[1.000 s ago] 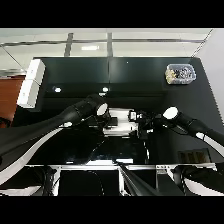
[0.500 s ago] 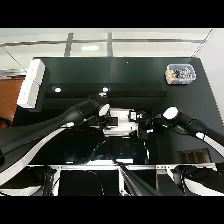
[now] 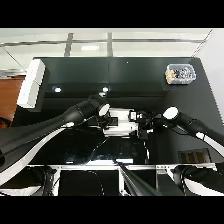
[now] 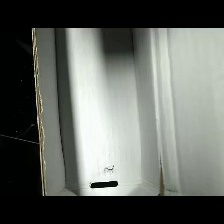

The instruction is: Fold the box and place the chain.

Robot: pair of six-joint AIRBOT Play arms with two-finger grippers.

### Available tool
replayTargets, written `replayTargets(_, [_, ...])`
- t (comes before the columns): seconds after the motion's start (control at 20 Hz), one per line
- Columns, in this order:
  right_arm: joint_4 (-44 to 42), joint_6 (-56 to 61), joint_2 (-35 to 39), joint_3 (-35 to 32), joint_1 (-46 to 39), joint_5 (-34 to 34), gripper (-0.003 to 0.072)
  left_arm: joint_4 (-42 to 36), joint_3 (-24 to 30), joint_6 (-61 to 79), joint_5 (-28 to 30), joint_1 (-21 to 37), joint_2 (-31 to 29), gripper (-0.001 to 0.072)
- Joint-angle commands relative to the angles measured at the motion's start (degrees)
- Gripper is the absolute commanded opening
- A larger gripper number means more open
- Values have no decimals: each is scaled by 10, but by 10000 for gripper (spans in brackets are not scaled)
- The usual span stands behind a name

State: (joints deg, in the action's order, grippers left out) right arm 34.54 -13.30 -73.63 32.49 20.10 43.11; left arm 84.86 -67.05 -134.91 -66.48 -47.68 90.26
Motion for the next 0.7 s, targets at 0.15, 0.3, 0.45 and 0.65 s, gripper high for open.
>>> replayTargets(0.15, [0, 0, 0, 0, 0, 0, 206, -3, 0, 1, 0, 0, 0, 26])
replayTargets(0.3, [0, 0, 0, 0, 0, 0, 206, -3, 0, 1, 0, 0, 1, 26])
replayTargets(0.45, [0, 0, 0, 0, 0, 5, 206, -3, 0, 1, 0, 0, 1, 26])
replayTargets(0.65, [-2, 26, 3, 0, 0, -3, 712, -3, 0, 1, 2, 0, 1, 26])
